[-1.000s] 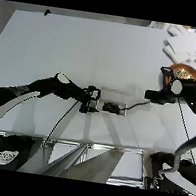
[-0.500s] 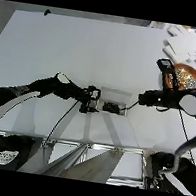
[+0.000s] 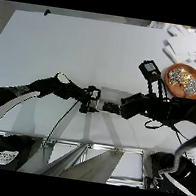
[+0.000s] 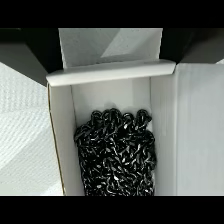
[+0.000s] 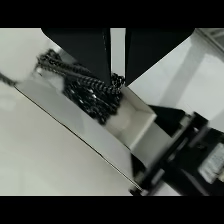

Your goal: Fold the box and place the chain.

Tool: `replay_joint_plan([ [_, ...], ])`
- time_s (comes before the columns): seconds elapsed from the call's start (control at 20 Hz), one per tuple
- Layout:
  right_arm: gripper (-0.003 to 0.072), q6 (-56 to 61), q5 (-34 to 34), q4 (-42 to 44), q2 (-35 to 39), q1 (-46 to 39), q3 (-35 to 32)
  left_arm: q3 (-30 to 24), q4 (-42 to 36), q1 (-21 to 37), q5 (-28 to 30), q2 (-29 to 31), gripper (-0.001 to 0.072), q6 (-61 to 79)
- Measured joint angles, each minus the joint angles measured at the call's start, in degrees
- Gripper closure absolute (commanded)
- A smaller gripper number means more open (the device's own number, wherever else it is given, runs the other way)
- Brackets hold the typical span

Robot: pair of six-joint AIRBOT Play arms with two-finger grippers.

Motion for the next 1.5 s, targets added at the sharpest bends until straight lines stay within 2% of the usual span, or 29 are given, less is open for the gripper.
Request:
replay_joint_plan([
  [0.7,0.0669,0.00,-12.66,1.51,0.07,2.47,0.00,0.00,0.00,0.00,0.00,0.00,0.0514,-0.02],
  [1.5,0.0668,-0.44,-24.26,9.68,0.81,2.47,0.09,0.00,0.00,-0.02,0.00,0.00,0.0514,-0.02],
])
